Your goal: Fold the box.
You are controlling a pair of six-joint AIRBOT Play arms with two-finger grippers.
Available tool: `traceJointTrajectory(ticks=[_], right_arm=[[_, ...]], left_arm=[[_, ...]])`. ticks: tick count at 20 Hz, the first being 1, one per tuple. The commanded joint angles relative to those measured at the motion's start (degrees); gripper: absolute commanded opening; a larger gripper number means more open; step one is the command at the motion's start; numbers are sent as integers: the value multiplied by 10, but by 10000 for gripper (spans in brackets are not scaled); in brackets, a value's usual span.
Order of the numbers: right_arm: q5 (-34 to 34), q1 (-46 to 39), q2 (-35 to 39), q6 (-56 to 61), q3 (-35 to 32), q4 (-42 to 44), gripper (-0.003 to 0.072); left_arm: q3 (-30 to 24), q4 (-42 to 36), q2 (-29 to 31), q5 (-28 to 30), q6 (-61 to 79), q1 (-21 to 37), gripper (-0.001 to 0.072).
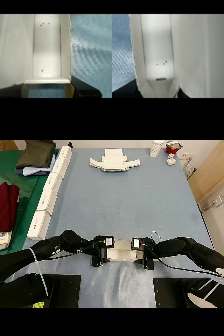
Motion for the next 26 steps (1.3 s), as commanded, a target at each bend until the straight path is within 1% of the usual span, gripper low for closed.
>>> traceJointTrajectory(ticks=[1,17,18,19,20,22,23,24,25,26], right_arm=[[0,0,0,0,0,0,459],[2,0,-1,0,0,2,458],[0,0,-1,0,1,2,381],[-3,0,-1,0,2,1,273],[-2,0,-1,0,2,1,263],[-2,0,-1,0,2,1,268],[-2,0,-1,0,2,1,354],[-2,0,0,2,2,1,540],[-2,0,2,15,3,0,692],[-3,0,7,33,4,-1,711]], left_arm=[[0,0,0,1,0,0,363],[0,0,0,1,0,0,362],[0,0,0,1,0,0,362],[0,0,0,1,0,0,362],[0,0,0,1,0,0,363],[0,0,0,1,0,0,362],[0,0,0,1,0,0,362],[0,0,0,1,0,0,362],[0,0,0,1,0,0,362],[0,0,0,1,0,0,362]])
